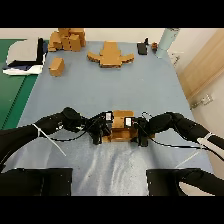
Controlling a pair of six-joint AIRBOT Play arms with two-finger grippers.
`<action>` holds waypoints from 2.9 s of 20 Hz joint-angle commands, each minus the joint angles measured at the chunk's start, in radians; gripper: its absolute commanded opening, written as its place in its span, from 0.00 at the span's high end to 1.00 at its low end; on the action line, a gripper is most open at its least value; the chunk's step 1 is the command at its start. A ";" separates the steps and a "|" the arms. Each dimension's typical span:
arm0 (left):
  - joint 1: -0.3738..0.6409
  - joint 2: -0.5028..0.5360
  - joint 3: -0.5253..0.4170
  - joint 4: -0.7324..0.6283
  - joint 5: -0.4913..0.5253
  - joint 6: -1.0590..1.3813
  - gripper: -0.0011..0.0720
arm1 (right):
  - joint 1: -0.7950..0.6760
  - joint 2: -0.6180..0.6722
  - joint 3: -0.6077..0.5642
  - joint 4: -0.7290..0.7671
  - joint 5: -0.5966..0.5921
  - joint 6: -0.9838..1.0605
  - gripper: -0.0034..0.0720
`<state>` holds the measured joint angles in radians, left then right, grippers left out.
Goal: Fold the box.
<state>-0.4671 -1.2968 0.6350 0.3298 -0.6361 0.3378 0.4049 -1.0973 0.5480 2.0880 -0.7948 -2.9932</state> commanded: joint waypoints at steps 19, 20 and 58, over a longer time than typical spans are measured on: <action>-0.051 -0.006 0.010 -0.042 0.071 -0.021 0.82 | 0.000 0.000 0.000 0.002 0.000 0.001 0.29; -0.056 -0.006 0.010 -0.042 0.085 -0.022 0.82 | 0.000 0.000 0.000 0.002 0.000 0.001 0.29; 0.082 0.103 -0.038 0.484 -0.056 -1.718 0.97 | 0.000 0.000 0.000 0.002 0.000 0.001 0.29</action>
<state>-0.3191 -1.1385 0.5991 0.8631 -0.7570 -1.3399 0.4049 -1.0977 0.5476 2.0899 -0.7959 -2.9929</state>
